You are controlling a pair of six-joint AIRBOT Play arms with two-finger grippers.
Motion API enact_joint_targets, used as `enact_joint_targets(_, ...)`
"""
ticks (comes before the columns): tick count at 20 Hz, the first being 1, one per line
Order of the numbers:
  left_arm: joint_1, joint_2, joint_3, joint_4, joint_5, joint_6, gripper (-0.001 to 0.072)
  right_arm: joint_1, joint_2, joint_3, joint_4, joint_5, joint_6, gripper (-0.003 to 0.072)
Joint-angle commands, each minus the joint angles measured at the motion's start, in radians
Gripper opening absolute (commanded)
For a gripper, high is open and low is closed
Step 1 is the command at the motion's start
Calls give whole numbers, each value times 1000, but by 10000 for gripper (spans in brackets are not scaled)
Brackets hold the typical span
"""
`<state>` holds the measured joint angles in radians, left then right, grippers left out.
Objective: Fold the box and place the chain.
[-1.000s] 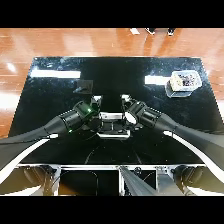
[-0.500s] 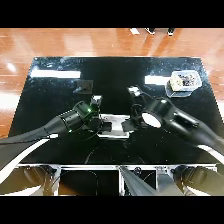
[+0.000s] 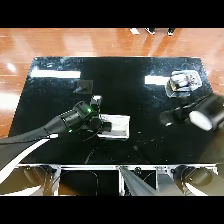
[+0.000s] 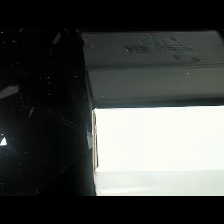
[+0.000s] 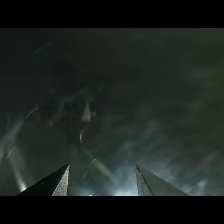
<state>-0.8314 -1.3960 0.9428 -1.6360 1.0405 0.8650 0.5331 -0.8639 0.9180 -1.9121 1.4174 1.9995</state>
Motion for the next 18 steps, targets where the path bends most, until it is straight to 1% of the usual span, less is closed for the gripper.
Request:
enact_joint_targets(1, 1, 0, -1, 0, 6, 0, 20, -293, -3, -6, -35, -211, -93, 518)
enact_joint_targets(2, 1, 0, -1, 0, 6, 0, 20, -388, -36, -2, -25, -271, -111, 517)
enact_joint_targets(4, 1, 0, -1, 0, 6, 0, 20, -558, -151, 35, 49, -352, -165, 517)
enact_joint_targets(5, 1, 0, -1, 0, 6, 0, 20, -623, -225, 73, 107, -383, -206, 517)
enact_joint_targets(7, 1, 0, -1, 0, 7, 0, 20, -694, -380, 182, 181, -414, -248, 518)
enact_joint_targets(11, 1, 0, -1, 0, 6, 0, 20, -714, -677, 461, 264, -407, -288, 517)
enact_joint_targets(13, 1, 0, -1, 0, 6, 0, 20, -714, -795, 587, 301, -387, -287, 517)
enact_joint_targets(16, 2, 0, -1, 1, 6, 0, 20, -714, -918, 713, 344, -362, -282, 517)
enact_joint_targets(18, 2, 0, -1, 0, 6, 0, 20, -713, -972, 763, 390, -334, -282, 517)
